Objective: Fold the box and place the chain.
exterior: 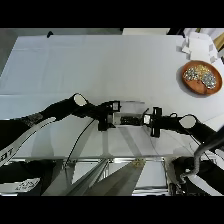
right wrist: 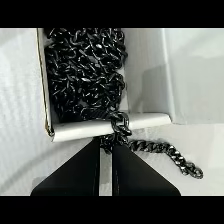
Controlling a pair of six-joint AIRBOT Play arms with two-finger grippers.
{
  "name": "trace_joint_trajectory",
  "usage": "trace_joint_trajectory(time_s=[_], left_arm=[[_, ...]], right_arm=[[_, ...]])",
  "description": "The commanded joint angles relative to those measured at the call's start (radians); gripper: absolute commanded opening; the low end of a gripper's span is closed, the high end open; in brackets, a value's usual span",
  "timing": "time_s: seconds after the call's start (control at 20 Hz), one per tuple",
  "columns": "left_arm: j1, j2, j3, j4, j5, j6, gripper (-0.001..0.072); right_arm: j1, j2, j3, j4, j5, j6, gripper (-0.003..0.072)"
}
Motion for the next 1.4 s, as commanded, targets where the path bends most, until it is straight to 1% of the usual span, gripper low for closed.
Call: trace_joint_trajectory(time_s=[0.0,0.1,0.2,0.35,0.4,0.5,0.6,0.7,0.8,1.05,1.15,1.35], left_arm=[[0.001,0.001,0.000,0.000,0.000,0.000,0.0392],[0.001,0.001,0.000,0.000,0.000,0.000,0.0392],[0.001,0.001,0.000,0.000,0.000,0.000,0.0392],[0.001,0.001,0.000,0.000,0.000,0.000,0.0392],[0.001,0.001,0.000,0.000,0.000,0.000,0.0392],[0.001,0.001,0.000,0.000,0.000,0.000,0.0392],[0.001,0.001,0.000,0.000,0.000,0.000,0.0392],[0.001,0.001,0.000,0.000,0.000,0.000,0.0392],[0.001,0.001,0.000,0.000,0.000,0.000,0.0392],[0.001,0.001,0.000,0.000,0.000,0.000,0.0392],[0.001,0.001,0.000,0.000,0.000,0.000,0.0392],[0.001,0.001,0.000,0.000,0.000,0.000,0.0392]], right_arm=[[0.000,0.019,-0.001,-0.008,-0.007,0.002,0.0010],[0.000,0.070,0.000,-0.009,-0.034,0.021,0.0010],[0.000,0.171,0.000,-0.034,-0.040,0.079,0.0010],[0.000,0.357,0.000,-0.042,-0.030,0.288,0.0011],[0.000,0.415,0.000,-0.042,-0.015,0.332,0.0011],[0.001,0.506,0.000,-0.030,0.043,0.347,0.0011],[0.001,0.544,0.016,0.043,0.137,0.347,0.0010],[0.001,0.523,0.063,0.132,0.229,0.349,0.0010],[0.001,0.472,0.116,0.191,0.257,0.403,0.0010],[0.007,0.265,0.243,0.205,0.372,0.497,0.0011],[0.051,0.185,0.261,0.204,0.349,0.525,0.0011],[0.150,0.072,0.262,0.203,0.251,0.589,0.0012]])
